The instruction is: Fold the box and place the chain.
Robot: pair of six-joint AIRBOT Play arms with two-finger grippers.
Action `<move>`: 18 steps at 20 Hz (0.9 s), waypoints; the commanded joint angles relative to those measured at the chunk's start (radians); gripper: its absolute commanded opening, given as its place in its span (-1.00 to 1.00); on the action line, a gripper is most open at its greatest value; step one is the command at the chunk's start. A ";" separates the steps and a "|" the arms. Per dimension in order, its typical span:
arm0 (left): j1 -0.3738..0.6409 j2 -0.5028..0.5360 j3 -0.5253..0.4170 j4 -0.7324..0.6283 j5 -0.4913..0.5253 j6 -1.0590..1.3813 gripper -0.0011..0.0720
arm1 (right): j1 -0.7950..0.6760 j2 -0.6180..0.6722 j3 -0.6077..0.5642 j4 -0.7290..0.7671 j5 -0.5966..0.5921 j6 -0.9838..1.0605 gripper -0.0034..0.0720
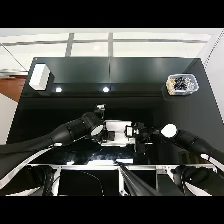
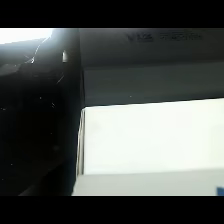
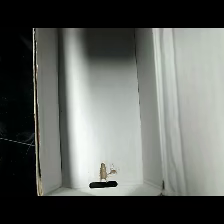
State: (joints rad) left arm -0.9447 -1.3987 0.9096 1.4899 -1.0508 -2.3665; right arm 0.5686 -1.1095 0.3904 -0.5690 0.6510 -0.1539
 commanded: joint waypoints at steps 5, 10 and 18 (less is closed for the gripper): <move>0.002 0.040 0.001 0.082 -0.005 -0.058 -0.37 | 0.001 0.000 0.000 0.000 0.000 0.000 -0.09; 0.003 0.045 -0.008 0.068 0.045 -0.069 -0.37 | 0.001 0.000 0.000 0.000 0.000 0.000 -0.09; -0.008 0.027 -0.019 0.062 0.053 -0.095 -0.54 | 0.001 0.000 0.000 0.000 0.000 0.000 -0.09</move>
